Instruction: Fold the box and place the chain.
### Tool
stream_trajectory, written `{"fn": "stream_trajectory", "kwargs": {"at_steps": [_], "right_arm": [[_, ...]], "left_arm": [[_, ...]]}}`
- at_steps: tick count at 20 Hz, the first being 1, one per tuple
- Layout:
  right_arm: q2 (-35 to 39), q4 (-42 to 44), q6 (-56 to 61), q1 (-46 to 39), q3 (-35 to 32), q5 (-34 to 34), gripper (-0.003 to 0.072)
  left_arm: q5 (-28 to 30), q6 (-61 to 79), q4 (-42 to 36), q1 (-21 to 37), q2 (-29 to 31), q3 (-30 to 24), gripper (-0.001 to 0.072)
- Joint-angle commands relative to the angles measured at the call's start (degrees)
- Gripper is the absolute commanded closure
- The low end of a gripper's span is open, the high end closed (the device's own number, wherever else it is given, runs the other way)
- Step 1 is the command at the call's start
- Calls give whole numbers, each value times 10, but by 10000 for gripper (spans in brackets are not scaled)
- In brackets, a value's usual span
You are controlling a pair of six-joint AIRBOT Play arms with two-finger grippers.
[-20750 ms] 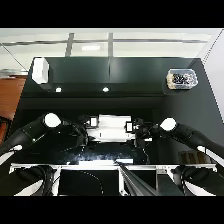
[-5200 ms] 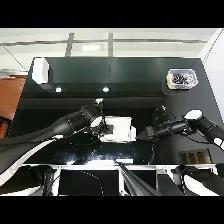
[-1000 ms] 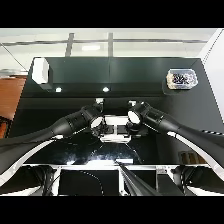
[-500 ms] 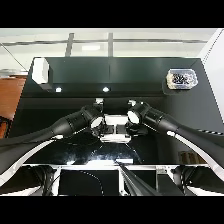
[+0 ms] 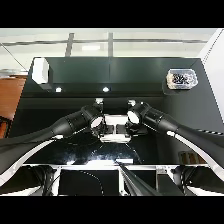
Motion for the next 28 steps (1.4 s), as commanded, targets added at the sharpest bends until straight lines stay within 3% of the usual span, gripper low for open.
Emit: {"fn": "stream_trajectory", "kwargs": {"at_steps": [1,2,4,9,10,11,12,18,19,20,21,28], "right_arm": [[0,9,-2,0,0,1,638],[0,10,-2,0,0,2,627],[0,10,-2,0,0,3,205],[0,7,-2,0,0,7,216],[0,7,-2,0,0,7,292],[0,7,-2,0,0,7,573],[0,7,-2,0,0,7,647],[1,-17,-2,0,0,15,645],[1,-22,-2,0,0,23,527],[1,-25,-2,0,0,29,284],[1,-25,-2,0,0,31,148],[45,-34,-55,0,26,32,147]], "left_arm": [[1,0,0,0,0,0,683],[1,0,0,0,0,0,683],[1,0,0,0,0,0,683],[1,0,0,0,0,0,683],[1,0,0,0,0,0,683],[1,0,0,0,0,0,683],[1,0,0,0,0,0,683],[1,0,0,0,0,0,683],[1,0,1,0,0,0,683],[1,0,1,0,0,0,683],[2,0,1,0,0,0,683],[0,0,0,0,0,0,683]]}}
